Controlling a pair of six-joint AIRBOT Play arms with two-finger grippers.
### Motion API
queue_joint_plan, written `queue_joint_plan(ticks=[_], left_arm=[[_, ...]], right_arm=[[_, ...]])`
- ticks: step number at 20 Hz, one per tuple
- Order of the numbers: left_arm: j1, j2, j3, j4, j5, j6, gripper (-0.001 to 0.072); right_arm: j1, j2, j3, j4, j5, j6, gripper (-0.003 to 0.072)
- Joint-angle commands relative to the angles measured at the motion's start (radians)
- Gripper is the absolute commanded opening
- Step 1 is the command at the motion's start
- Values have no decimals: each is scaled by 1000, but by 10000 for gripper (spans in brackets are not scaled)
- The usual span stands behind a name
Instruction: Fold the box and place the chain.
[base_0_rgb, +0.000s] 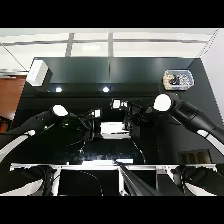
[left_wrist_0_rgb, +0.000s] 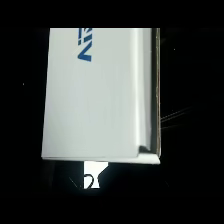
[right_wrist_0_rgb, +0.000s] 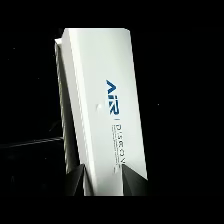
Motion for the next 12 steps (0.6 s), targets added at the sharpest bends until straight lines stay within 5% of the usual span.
queue_joint_plan(ticks=[1,12], left_arm=[[0,1,1,0,0,2,334],[0,1,1,0,0,2,334]], right_arm=[[0,1,0,-19,-13,-1,263],[5,-2,-3,-17,14,0,263]])
